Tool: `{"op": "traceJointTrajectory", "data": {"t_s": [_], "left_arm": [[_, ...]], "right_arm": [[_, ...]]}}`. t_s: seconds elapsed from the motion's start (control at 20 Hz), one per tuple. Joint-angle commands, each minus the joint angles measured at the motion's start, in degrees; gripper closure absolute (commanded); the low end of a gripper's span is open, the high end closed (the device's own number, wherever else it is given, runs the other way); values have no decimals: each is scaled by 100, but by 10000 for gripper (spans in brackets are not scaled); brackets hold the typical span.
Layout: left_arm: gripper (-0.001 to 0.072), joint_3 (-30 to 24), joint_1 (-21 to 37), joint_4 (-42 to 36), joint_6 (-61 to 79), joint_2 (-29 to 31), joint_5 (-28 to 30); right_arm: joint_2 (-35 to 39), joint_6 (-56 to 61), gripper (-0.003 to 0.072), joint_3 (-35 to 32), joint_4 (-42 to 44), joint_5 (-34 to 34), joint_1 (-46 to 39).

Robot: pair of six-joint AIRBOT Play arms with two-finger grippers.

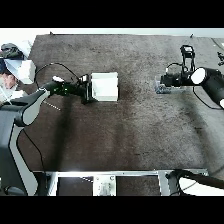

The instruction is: Fold the box and place the chain.

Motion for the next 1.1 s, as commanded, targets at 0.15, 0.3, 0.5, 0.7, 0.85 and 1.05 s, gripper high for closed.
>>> {"op": "traceJointTrajectory", "data": {"t_s": [0.15, 0.3, 0.5, 0.7, 0.85, 1.05], "left_arm": [[406, 7, 0, 2, 2, -2, 0], [406, 7, 0, 2, 2, -2, 0], [406, 7, 0, 2, 2, -2, 0], [406, 7, 0, 2, 2, 0, 0], [406, 7, 0, 2, 2, -2, 0], [406, 7, 0, 2, 2, 0, 2]], "right_arm": [[-1738, -1086, 445, 1655, 391, 1427, -750], [-2332, -1086, 445, 2393, 144, 1958, -743], [-2629, -1088, 444, 2828, 46, 2037, -739], [-2824, -1344, 444, 2830, 9, 2146, -717], [-2953, -1370, 444, 2828, 9, 2223, -695], [-2975, -1519, 446, 2828, 2, 2205, -603]]}}
